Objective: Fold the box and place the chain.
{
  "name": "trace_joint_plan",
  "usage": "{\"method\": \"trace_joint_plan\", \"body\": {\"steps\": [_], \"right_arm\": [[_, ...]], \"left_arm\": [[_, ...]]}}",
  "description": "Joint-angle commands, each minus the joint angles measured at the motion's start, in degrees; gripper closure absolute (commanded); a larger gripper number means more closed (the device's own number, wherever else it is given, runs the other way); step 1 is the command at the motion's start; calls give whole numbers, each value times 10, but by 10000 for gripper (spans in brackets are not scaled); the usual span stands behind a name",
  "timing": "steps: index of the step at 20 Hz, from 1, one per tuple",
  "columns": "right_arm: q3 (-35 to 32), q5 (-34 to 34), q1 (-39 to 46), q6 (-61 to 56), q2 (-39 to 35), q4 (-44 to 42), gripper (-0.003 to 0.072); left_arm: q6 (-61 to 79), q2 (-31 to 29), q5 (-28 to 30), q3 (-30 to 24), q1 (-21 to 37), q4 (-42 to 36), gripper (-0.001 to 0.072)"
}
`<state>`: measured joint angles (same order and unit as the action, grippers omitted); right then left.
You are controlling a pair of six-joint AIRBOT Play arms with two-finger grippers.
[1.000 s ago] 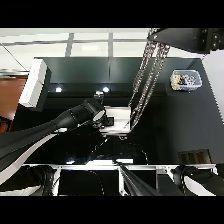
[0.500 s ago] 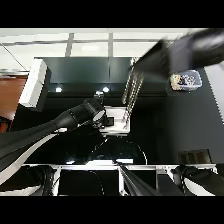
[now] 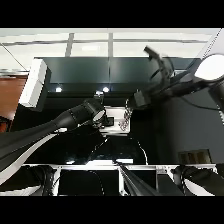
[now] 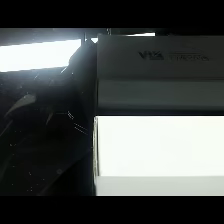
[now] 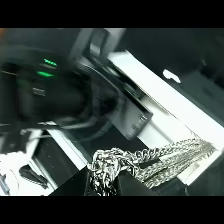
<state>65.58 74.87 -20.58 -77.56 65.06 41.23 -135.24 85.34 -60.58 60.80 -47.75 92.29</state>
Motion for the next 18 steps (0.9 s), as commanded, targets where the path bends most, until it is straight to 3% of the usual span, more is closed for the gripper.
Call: {"method": "trace_joint_plan", "body": {"steps": [1,4,7,8,9,12,18], "right_arm": [[-73,-84,-35,0,0,6,675],[-112,-175,-57,-2,11,9,673],[-129,-188,-58,-2,22,21,670],[-134,-182,-60,-2,22,28,596],[-135,-172,-60,-2,22,40,410],[-133,-130,-31,-2,6,76,400],[-132,-81,113,-31,-90,311,402]], "left_arm": [[0,0,0,0,0,0,682],[0,0,1,0,0,0,682],[0,0,0,0,0,0,682],[0,0,0,0,0,0,682],[0,0,0,0,0,0,682],[0,0,1,0,0,0,682],[0,5,26,0,0,-2,682]]}}
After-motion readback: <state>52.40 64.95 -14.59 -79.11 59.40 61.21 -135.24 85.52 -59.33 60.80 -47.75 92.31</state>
